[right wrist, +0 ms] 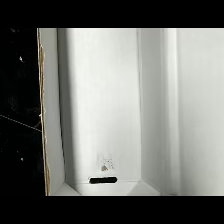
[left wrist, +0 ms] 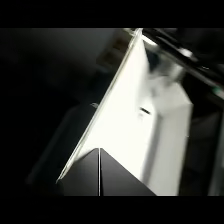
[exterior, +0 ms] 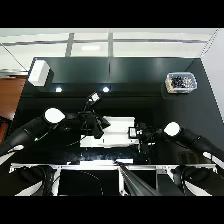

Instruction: Fold the box and place the chain.

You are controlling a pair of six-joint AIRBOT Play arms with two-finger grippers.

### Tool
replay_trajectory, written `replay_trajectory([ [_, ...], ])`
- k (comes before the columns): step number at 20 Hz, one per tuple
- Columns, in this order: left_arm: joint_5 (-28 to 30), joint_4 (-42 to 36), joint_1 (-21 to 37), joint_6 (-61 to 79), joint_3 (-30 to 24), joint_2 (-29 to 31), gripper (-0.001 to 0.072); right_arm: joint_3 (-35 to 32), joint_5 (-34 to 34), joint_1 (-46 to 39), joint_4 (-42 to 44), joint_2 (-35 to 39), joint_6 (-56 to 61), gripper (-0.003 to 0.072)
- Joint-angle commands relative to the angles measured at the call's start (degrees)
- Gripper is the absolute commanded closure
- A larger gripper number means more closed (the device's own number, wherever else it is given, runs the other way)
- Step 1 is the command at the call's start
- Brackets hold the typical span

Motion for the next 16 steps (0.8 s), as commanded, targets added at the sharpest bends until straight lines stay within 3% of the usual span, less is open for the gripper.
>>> replay_trajectory([
  [1, 3.74, 1.05, -0.5, -0.35, -0.2, -4.46, 0.068, -0.02, -0.02, 0.04, 0.0, -0.04, -0.04, 0.0266],
  [4, -3.08, 1.6, -0.5, -0.33, -0.2, -7.8, 0.068, -0.02, -0.04, 0.04, 0.0, -0.04, -0.04, 0.0266],
  [8, -0.39, 5.9, -0.13, -0.24, 0.66, -7.85, 0.0681, -0.02, -0.04, 0.04, 0.0, -0.04, -0.04, 0.0266],
  [11, -0.48, 10.1, 2.12, -0.33, 3.13, -2.97, 0.068, -0.02, -0.04, 0.04, 0.0, -0.04, -0.04, 0.0266],
  [13, -4.55, 12.44, 4.96, -0.37, 3.5, 1.4, 0.0679, -0.02, -0.04, 0.02, 0.0, -0.04, -0.04, 0.0266],
  [16, -16.92, 19.74, 9.92, -0.35, 3.48, 6.62, 0.0676, -0.02, -0.04, 0.04, 0.0, -0.04, -0.04, 0.0266],
])
